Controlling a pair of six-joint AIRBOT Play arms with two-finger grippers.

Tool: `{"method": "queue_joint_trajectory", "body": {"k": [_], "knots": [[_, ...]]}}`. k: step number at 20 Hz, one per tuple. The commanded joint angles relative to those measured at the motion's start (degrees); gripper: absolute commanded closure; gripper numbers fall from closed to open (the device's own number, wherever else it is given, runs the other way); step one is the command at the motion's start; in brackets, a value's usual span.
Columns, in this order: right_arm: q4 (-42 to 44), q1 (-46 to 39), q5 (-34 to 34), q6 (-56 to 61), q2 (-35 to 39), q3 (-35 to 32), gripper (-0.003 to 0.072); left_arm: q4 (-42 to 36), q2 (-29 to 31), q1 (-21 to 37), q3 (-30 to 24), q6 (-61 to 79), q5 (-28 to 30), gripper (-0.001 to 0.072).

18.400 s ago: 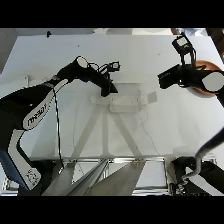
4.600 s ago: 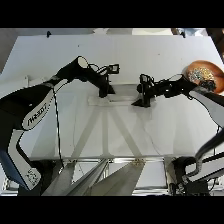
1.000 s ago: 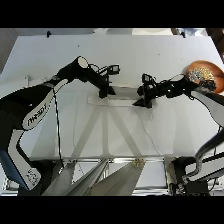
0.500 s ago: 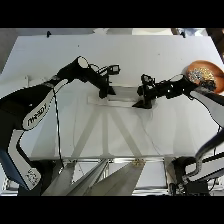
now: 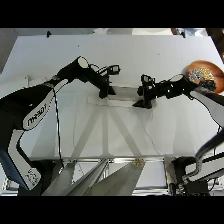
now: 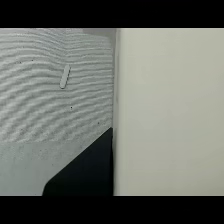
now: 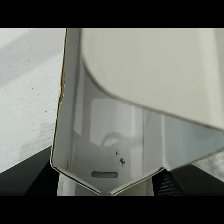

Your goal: Fold the box and place the chain.

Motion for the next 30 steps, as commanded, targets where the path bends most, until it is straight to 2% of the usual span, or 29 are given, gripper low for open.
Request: {"method": "queue_joint_trajectory", "body": {"k": [1,18,26,30], "knots": [[-1.36,-0.02,0.11,0.00,-0.04,-0.04,0.0171,0.02,0.00,0.07,0.04,0.02,0.00,0.0698],[-1.14,-0.04,0.13,-0.02,-0.04,-0.04,0.0170,-0.07,0.00,0.07,0.04,0.00,-0.04,0.0698],[-1.14,-0.04,0.13,-0.02,-0.04,-0.04,0.0170,-0.87,0.02,0.07,0.04,0.00,-1.86,0.0697],[-1.14,-0.04,0.15,-0.02,-0.04,-0.04,0.0170,-0.90,0.04,0.07,0.04,0.02,-3.48,0.0646]]}}
